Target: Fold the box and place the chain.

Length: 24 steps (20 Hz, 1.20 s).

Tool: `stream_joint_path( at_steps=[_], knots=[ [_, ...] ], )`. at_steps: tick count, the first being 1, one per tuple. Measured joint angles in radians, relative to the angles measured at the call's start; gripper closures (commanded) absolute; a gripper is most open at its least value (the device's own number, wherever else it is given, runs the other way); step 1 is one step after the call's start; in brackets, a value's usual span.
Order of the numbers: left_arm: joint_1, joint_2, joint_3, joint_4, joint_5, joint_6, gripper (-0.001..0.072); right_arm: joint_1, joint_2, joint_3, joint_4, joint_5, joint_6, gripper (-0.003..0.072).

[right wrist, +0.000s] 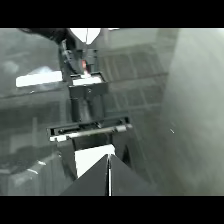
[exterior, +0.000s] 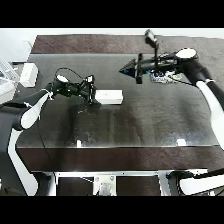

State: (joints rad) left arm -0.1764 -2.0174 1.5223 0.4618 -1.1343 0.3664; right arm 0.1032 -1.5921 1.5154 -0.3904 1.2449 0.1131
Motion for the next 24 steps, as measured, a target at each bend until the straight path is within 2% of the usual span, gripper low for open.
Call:
stream_joint_path(
  at_steps=[5,12,13,14,15,19,24],
  knots=[
    [0.000,0.000,0.000,-0.004,0.000,0.000,0.0177,-0.084,0.106,-0.114,-0.004,-0.003,0.088,0.0682],
    [0.000,0.000,0.000,-0.023,-0.007,0.000,0.0179,-0.155,0.154,-0.306,-0.006,-0.060,0.117,0.0681],
    [0.000,0.000,0.000,-0.026,-0.007,0.000,0.0235,-0.159,0.155,-0.323,-0.006,-0.070,0.117,0.0682],
    [0.000,0.000,0.000,-0.030,-0.006,0.000,0.0626,-0.162,0.156,-0.337,-0.006,-0.076,0.117,0.0682],
    [0.000,0.000,0.000,-0.038,-0.006,-0.003,0.0689,-0.164,0.158,-0.346,-0.006,-0.084,0.117,0.0681],
    [0.002,0.029,0.004,-0.063,0.014,-0.050,0.0692,-0.168,0.159,-0.365,-0.006,-0.095,0.119,0.0681],
    [0.035,0.155,0.006,-0.072,0.086,-0.136,0.0694,-0.169,0.159,-0.370,-0.006,-0.100,0.132,0.0681]
  ],
)
